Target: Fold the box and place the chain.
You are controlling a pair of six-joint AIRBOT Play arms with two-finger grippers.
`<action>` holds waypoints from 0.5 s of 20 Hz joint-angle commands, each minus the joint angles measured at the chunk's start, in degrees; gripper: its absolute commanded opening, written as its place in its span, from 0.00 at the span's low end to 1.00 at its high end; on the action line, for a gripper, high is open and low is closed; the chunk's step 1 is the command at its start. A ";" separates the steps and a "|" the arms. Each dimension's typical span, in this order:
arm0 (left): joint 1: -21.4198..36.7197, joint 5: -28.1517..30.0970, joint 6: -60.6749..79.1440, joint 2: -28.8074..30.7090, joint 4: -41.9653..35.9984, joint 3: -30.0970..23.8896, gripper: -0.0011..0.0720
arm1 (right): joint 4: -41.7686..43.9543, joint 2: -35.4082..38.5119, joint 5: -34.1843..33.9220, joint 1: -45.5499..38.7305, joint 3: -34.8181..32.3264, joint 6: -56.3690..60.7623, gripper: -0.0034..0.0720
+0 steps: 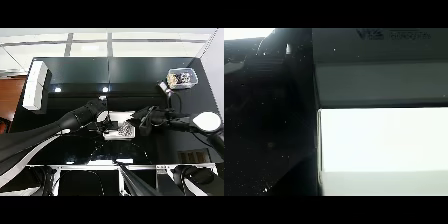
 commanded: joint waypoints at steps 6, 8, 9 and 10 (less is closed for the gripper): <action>0.02 0.13 0.00 0.00 -0.04 0.02 0.05 | -13.46 0.57 9.44 -15.74 1.16 3.93 0.54; 0.04 0.22 0.00 0.00 0.07 0.02 0.05 | -20.22 0.57 11.93 -19.69 1.07 4.04 0.54; 0.04 0.37 0.07 0.00 0.09 0.02 0.05 | -24.09 0.57 12.00 -20.31 1.07 5.20 0.54; 0.04 0.81 0.98 0.00 0.04 0.02 0.05 | -27.08 0.57 12.13 -20.31 1.07 6.91 0.54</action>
